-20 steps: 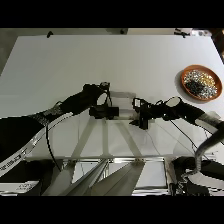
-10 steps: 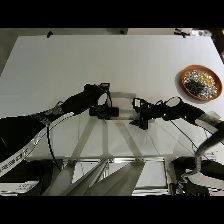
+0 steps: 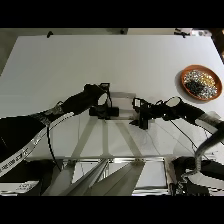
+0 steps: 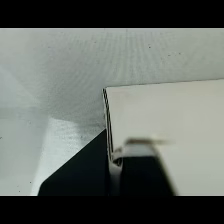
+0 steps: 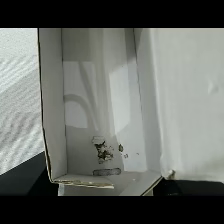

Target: Fold the box and place the chain.

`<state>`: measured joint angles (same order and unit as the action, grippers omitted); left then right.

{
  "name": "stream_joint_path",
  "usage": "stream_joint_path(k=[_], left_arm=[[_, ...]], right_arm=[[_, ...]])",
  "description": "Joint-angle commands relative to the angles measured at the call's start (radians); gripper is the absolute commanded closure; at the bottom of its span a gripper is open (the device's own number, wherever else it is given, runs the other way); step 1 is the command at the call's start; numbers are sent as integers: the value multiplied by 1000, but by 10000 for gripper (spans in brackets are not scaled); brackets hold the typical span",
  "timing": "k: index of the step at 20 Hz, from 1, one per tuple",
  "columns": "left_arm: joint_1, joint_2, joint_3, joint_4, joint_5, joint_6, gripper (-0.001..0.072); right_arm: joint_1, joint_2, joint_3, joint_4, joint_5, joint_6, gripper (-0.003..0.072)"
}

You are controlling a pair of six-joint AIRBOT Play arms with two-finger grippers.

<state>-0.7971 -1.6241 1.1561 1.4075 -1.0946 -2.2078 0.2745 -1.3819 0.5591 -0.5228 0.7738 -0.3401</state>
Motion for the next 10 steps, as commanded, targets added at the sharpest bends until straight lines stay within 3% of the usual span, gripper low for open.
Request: stream_joint_path(k=[1, 5, 6, 8, 10], left_arm=[[1, 0, 0, -3, 4, 1, 706], [1, 1, 0, -2, 6, -2, 702], [1, 2, 0, -9, 5, 7, 632], [2, 14, 0, -20, 5, 13, 375], [21, 49, 0, -32, -2, 81, 344]], right_arm=[[0, 0, 0, 0, 0, 0, 282], [0, 0, 0, 0, 0, 0, 282], [1, 0, 0, 0, 0, 0, 282], [0, 0, 0, 0, 0, 0, 282], [1, 0, 0, 0, 0, 0, 282]])
